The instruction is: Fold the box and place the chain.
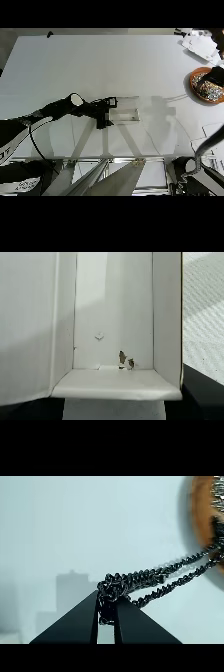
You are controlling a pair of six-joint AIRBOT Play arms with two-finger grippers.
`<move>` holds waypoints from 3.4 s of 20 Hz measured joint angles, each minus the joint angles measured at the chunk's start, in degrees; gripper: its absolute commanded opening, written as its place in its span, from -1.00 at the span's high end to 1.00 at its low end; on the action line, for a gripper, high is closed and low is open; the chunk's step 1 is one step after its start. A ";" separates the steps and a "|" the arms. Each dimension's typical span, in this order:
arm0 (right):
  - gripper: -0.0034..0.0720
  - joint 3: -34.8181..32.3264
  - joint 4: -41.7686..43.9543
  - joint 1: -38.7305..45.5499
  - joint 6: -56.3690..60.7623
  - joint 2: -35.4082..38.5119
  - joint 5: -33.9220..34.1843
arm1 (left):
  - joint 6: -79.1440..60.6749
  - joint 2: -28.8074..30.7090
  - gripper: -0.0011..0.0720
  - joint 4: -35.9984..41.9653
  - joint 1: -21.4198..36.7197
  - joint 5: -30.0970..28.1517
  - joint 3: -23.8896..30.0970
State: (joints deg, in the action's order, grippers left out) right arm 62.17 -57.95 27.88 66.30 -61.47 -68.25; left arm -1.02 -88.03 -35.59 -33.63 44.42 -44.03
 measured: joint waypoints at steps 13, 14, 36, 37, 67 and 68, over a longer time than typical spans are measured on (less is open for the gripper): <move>0.89 -10.62 -0.15 -23.34 1.68 14.40 -2.93 | 0.00 0.00 0.06 0.00 -0.02 0.00 0.00; 0.89 -11.13 -0.17 -25.55 2.21 14.75 -2.80 | 0.02 0.00 0.06 0.00 -0.02 0.00 0.00; 0.88 -13.31 -9.38 -65.48 17.31 5.33 17.14 | 0.00 0.00 0.06 0.00 0.00 0.00 0.00; 0.88 -13.33 -9.33 -65.81 17.33 4.02 17.16 | 0.00 0.00 0.06 0.00 -0.02 -0.02 0.00; 0.38 -13.42 -5.14 -57.18 18.08 -5.16 19.80 | 0.00 0.00 0.06 0.00 0.00 0.00 0.00; 0.38 -13.42 -5.11 -55.91 17.66 -3.41 19.19 | 0.00 0.00 0.06 0.00 -0.02 0.00 0.00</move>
State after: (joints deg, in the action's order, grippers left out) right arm 48.75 -63.07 -28.03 83.96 -64.88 -49.06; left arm -1.02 -88.03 -35.59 -33.65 44.42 -44.03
